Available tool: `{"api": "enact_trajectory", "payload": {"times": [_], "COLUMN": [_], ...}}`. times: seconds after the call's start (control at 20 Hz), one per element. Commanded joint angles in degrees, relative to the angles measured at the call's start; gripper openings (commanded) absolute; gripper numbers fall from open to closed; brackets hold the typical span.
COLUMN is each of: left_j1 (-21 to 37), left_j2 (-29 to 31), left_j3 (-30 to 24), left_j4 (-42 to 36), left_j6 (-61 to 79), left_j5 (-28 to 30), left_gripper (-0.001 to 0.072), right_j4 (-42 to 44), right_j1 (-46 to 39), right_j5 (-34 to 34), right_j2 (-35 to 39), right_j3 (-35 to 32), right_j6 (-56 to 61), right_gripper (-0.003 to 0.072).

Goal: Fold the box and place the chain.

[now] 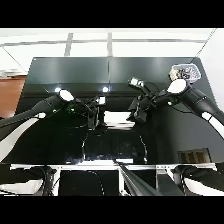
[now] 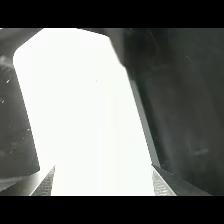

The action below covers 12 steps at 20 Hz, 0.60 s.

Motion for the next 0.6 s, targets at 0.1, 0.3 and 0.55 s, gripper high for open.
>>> {"api": "enact_trajectory", "payload": {"times": [0.1, 0.3, 0.55], "left_j1": [0.0, 0.0, 0.0], "left_j2": [-0.02, -0.02, -0.02], "left_j3": [0.02, 0.02, 0.02], "left_j4": [0.04, 0.02, 0.04], "left_j6": [0.02, 0.02, 0.02], "left_j5": [0.02, 0.04, 0.04], "left_gripper": [0.0455, 0.0455, 0.0455], "right_j4": [-1.2, -3.56, -4.13], "right_j1": [2.64, 3.45, 3.74], "right_j5": [-4.15, -4.22, -4.17], "right_j2": [0.07, 0.0, 0.0], "right_j3": [-0.13, -0.26, -0.26], "right_j6": [-6.38, -6.36, -4.15], "right_gripper": [0.0719, 0.072, 0.0718]}}
